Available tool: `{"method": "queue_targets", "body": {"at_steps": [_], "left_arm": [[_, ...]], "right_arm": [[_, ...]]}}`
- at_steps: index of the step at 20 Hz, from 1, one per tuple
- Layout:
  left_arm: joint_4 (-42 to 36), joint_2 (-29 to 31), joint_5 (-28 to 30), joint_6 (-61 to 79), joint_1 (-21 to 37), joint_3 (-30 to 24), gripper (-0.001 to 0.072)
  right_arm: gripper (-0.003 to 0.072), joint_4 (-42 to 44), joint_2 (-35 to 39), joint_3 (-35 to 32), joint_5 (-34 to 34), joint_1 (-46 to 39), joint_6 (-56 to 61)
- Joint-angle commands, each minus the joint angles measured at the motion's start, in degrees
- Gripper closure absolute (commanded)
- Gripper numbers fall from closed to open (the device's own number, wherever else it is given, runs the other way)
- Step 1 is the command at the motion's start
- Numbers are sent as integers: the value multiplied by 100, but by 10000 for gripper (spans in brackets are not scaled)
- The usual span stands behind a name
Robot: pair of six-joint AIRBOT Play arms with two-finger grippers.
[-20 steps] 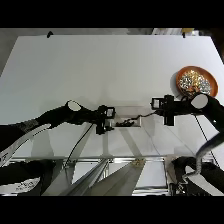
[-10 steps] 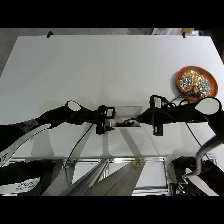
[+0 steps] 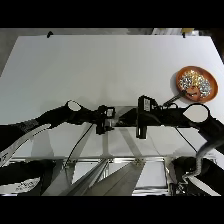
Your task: Fold the box and place the chain.
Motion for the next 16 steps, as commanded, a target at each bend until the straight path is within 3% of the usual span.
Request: {"method": "queue_targets", "body": {"at_steps": [1,2,4,8,12,16], "left_arm": [[2,0,2,2,-2,0,453],[2,0,2,2,-2,0,453],[2,0,2,2,-2,0,453],[2,0,2,0,-2,0,453],[2,0,2,0,-2,0,453],[2,0,2,2,-2,0,453]], "right_arm": [[666,-118,-118,-2,-352,153,2],[651,-297,-133,-2,-348,151,2],[402,-575,-79,0,-354,116,-4],[389,-669,520,4,-339,-474,-4],[390,-2033,1200,4,-107,-1449,2],[391,-3200,824,2,463,-2186,2]]}}
